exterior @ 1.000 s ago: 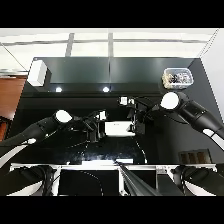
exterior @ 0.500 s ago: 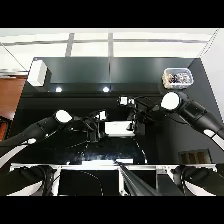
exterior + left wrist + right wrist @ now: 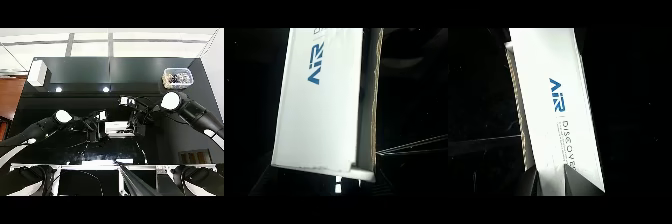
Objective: Fold the box and place the chain.
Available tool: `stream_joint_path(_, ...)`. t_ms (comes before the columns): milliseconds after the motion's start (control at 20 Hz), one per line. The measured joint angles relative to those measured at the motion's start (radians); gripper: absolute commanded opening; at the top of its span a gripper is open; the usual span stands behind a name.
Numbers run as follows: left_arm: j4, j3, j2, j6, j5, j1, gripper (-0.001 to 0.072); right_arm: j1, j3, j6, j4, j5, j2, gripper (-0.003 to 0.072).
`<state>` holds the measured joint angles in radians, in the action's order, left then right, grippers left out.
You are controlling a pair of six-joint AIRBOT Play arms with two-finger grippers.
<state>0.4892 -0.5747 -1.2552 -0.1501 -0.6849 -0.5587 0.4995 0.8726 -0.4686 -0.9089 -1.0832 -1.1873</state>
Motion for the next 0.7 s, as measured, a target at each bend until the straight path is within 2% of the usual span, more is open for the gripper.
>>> stream_joint_path(250, 0.0, 0.0, 0.0, 0.0, 0.0, 0.0, 0.0295, 0.001, 0.0, -0.002, 0.0, -0.007, 0.0, 0.0181)
stream_joint_path(300, 0.0, 0.0, 0.0, 0.0, 0.0, 0.0, 0.0295, 0.001, 0.0, -0.003, 0.0, -0.008, 0.0, 0.0258)
stream_joint_path(350, 0.0, 0.0, 0.0, 0.0, 0.0, 0.0, 0.0295, 0.001, 0.0, -0.003, -0.001, -0.011, 0.0, 0.0271)
stream_joint_path(600, 0.0, 0.0, 0.0, 0.001, 0.0, 0.0, 0.0295, 0.001, 0.0, -0.005, -0.003, -0.015, 0.0, 0.0268)
stream_joint_path(700, 0.0, 0.0, 0.0, 0.001, 0.0, 0.0, 0.0295, 0.001, 0.0, -0.005, -0.002, -0.014, 0.0, 0.0199)
